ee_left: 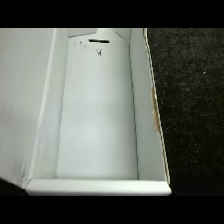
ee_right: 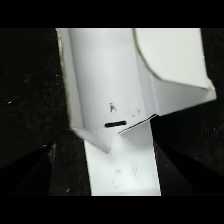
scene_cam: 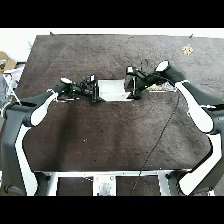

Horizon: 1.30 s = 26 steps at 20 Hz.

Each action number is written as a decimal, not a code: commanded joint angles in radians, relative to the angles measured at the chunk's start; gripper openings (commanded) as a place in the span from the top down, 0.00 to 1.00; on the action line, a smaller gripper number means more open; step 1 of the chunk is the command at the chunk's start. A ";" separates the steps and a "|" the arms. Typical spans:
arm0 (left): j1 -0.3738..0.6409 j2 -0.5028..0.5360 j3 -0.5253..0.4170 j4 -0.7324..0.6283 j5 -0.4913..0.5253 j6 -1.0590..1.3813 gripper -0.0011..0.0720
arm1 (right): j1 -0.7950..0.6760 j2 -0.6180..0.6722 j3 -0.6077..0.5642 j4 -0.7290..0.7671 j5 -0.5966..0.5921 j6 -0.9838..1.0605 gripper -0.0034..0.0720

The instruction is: Fold the box and place the chain.

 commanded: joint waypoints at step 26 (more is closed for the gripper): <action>0.000 0.000 0.000 0.003 -0.011 0.005 0.90 | -0.026 -0.141 0.001 0.517 -0.221 -0.245 0.95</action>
